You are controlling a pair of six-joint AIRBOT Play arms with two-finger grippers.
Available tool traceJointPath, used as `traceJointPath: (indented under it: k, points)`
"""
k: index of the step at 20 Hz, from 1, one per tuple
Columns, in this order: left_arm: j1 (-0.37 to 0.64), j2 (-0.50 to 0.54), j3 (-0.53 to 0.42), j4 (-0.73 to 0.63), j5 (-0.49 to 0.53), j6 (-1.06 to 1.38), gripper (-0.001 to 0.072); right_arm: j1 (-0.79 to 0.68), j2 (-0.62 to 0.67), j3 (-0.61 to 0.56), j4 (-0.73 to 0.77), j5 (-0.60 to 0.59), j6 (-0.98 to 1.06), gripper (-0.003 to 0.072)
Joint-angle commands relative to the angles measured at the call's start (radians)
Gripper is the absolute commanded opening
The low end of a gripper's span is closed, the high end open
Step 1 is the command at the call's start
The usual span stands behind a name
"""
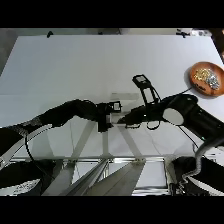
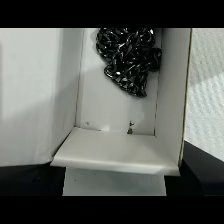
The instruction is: Fold the box and place the chain.
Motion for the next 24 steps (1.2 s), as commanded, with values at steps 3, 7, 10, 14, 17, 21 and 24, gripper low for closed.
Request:
traceJointPath:
  k: [3,7,10,14,17,21,24]
  points:
    - [-0.001,0.0,0.0,0.0,0.0,0.0,0.0274,0.001,-0.176,0.0,0.033,0.004,0.0,0.0018]
    - [-0.001,-0.001,0.0,0.0,0.0,0.0,0.0274,-0.001,-0.223,0.0,-0.003,-0.035,0.0,0.0275]
    - [-0.001,0.0,0.0,0.0,0.0,0.0,0.0274,-0.038,-0.193,0.006,-0.022,-0.021,-0.002,0.028]
    - [-0.001,-0.001,0.0,0.0,0.0,0.0,0.0274,-0.177,-0.071,0.014,-0.111,0.036,-0.02,0.0282]
    - [-0.001,-0.001,0.0,0.0,0.0,0.0,0.0274,-0.351,0.033,0.014,-0.239,0.078,-0.019,0.0283]
    - [-0.001,0.0,0.0,0.0,0.0,0.0,0.0274,-0.663,0.037,0.002,-0.326,0.064,-0.015,0.0494]
    - [-0.001,0.0,0.0,0.0,0.0,0.0,0.0274,-0.878,-0.014,-0.029,-0.325,-0.066,0.002,0.0487]
